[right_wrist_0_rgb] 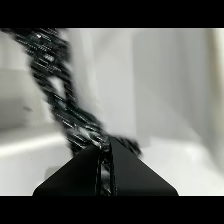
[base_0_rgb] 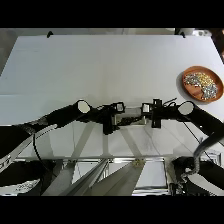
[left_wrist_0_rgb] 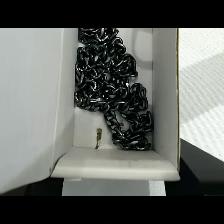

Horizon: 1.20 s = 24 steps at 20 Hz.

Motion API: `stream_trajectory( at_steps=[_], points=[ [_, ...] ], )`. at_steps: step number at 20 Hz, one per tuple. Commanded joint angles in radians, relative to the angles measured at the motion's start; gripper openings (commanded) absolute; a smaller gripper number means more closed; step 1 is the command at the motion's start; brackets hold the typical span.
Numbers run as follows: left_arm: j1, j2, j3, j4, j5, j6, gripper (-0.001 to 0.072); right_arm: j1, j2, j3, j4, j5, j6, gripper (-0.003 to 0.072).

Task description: Fold the box and place the chain.

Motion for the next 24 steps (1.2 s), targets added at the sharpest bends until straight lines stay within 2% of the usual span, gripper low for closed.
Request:
stream_trajectory(
  at_steps=[1,7,12,14,17,18,24],
  points=[
    [0.0,0.0,0.0,0.0,0.0,-0.001,0.0438,0.0,0.048,0.001,-0.15,-0.042,0.222,0.0021],
    [0.0,0.0,0.0,0.0,0.0,-0.001,0.0438,0.0,0.275,0.001,-0.178,-0.005,0.425,0.0021],
    [0.0,0.0,0.0,0.0,0.0,-0.001,0.0438,0.001,0.444,0.001,-0.08,0.264,0.477,0.0019],
    [0.0,0.0,0.0,0.0,0.0,-0.001,0.0438,0.001,0.472,0.001,0.047,0.258,0.521,0.0019],
    [0.0,0.0,0.0,0.0,0.0,-0.001,0.0438,0.015,0.483,0.001,0.303,0.261,0.466,0.0019],
    [0.0,0.0,0.0,0.0,0.0,-0.001,0.0438,0.042,0.483,0.001,0.343,0.254,0.456,0.0019],
    [0.0,0.0,0.0,0.0,0.0,-0.001,0.0438,0.237,0.461,0.001,0.352,0.083,0.498,0.0019]
  ],
)
